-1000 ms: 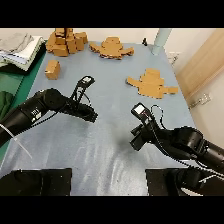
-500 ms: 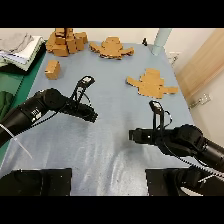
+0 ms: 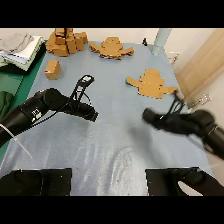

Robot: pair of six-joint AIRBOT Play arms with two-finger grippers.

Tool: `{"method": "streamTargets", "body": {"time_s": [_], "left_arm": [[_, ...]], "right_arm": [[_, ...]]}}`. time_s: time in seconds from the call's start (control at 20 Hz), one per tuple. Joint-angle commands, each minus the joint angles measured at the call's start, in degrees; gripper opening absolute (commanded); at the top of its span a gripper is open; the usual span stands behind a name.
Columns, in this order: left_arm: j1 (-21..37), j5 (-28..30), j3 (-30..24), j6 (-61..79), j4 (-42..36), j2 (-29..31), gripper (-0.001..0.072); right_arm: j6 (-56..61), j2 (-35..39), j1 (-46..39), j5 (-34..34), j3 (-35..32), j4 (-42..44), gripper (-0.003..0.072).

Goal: Fold the box.

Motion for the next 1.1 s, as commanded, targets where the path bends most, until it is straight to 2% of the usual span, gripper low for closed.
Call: {"method": "streamTargets", "body": {"time_s": [0.0, 0.1, 0.25, 0.3, 0.35, 0.4, 0.65, 0.95, 1.0, 1.05], "left_arm": [[0.04, 2.69, 0.00, 0.11, -3.21, -0.02, 0.0016], [0.04, 3.41, 0.00, 0.15, -4.68, -0.02, 0.0017], [0.04, 4.44, 0.04, 0.15, -6.56, -0.02, 0.0020], [0.04, 4.81, 0.04, 0.17, -6.64, -0.02, 0.0252], [0.04, 4.85, 0.04, 0.11, -6.84, -0.02, 0.0563], [0.04, 5.11, 0.04, 0.09, -7.63, -0.02, 0.0592], [0.04, 5.70, 0.04, -1.64, -8.98, -0.02, 0.0593], [0.04, 6.27, 0.04, -2.40, -8.98, -0.02, 0.0593], [0.04, 6.27, 0.04, -2.43, -8.98, -0.02, 0.0593], [0.04, 6.27, 0.04, -2.47, -8.98, -0.02, 0.0593]], "right_arm": [[-28.94, -7.23, -28.35, -4.28, 10.21, 10.95, 0.0421], [-44.35, -16.70, -43.10, -5.44, 17.44, 20.63, 0.0429], [-57.33, -32.28, -52.30, -5.64, 27.32, 27.80, 0.0430], [-59.80, -37.07, -52.94, -5.64, 30.40, 28.50, 0.0449], [-62.42, -42.01, -52.89, -5.88, 33.90, 29.35, 0.0461], [-64.24, -46.42, -52.59, -6.51, 37.40, 30.67, 0.0460], [-67.36, -64.67, -50.73, -11.17, 56.54, 34.12, 0.0460], [-69.26, -74.99, -49.53, -17.68, 69.75, 34.77, 0.0449], [-69.31, -76.50, -49.27, -19.52, 71.84, 34.93, 0.0441], [-69.37, -77.64, -48.89, -21.33, 73.46, 35.41, 0.0369]]}}
